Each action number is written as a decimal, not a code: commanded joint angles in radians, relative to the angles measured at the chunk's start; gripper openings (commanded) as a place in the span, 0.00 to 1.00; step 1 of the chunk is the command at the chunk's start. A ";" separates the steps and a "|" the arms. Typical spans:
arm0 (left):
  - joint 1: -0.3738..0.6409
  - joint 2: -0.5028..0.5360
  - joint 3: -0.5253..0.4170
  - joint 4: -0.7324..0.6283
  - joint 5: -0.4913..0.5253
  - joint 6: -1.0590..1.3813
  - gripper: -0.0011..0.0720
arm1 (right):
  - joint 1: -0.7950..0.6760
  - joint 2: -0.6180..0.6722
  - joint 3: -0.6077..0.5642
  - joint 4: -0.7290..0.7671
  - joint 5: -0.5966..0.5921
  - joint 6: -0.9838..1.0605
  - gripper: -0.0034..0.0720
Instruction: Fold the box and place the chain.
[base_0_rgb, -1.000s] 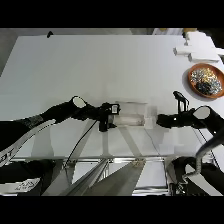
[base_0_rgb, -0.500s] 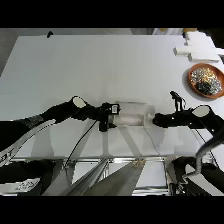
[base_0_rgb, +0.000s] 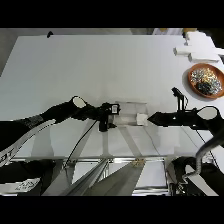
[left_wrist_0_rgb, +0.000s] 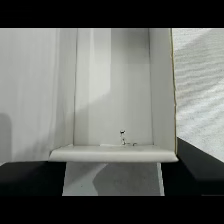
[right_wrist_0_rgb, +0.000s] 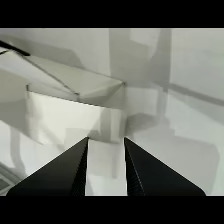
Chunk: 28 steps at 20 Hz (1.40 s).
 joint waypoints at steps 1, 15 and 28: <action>0.001 0.001 0.001 0.000 0.000 0.000 0.39 | 0.068 0.011 0.000 0.044 -0.034 0.019 0.39; 0.001 0.001 0.001 0.000 0.000 0.000 0.39 | 0.262 -0.025 0.139 -0.298 -0.088 0.395 0.39; 0.001 0.001 0.001 0.000 0.001 0.000 0.39 | 0.488 -0.163 0.248 -0.558 -0.082 0.742 0.42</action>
